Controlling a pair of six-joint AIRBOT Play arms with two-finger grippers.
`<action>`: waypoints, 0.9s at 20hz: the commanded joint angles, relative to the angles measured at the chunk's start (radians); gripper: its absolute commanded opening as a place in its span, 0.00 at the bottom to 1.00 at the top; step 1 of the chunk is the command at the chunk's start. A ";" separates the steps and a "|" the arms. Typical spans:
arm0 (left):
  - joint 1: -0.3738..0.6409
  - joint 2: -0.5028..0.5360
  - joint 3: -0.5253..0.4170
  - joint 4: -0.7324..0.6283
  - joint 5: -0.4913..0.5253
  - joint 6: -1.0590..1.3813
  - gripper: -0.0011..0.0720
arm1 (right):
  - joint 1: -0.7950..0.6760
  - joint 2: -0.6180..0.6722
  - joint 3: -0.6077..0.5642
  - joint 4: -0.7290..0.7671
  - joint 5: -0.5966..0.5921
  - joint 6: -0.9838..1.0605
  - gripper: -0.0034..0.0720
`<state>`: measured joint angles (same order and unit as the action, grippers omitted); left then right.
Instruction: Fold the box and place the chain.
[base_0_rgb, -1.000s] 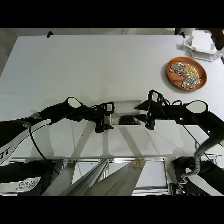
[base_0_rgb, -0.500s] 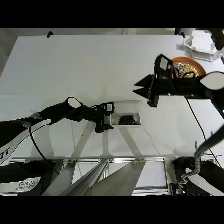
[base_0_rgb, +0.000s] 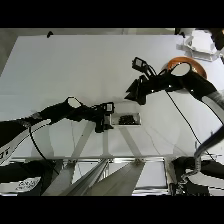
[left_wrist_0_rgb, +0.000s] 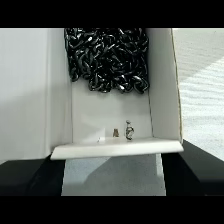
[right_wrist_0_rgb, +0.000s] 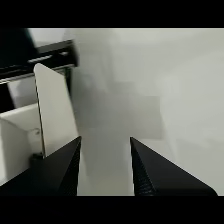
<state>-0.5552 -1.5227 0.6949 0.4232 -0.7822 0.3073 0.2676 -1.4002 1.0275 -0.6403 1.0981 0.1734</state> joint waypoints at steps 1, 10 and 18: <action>0.000 -0.001 0.000 0.000 0.000 0.000 0.45 | 0.037 -0.023 -0.002 -0.008 0.101 0.005 0.50; 0.000 -0.001 0.000 0.000 0.000 0.000 0.45 | 0.061 0.129 -0.126 -0.081 0.128 0.004 0.51; 0.000 -0.001 0.000 0.000 0.000 0.000 0.45 | 0.101 0.158 -0.196 -0.150 -0.039 0.014 0.51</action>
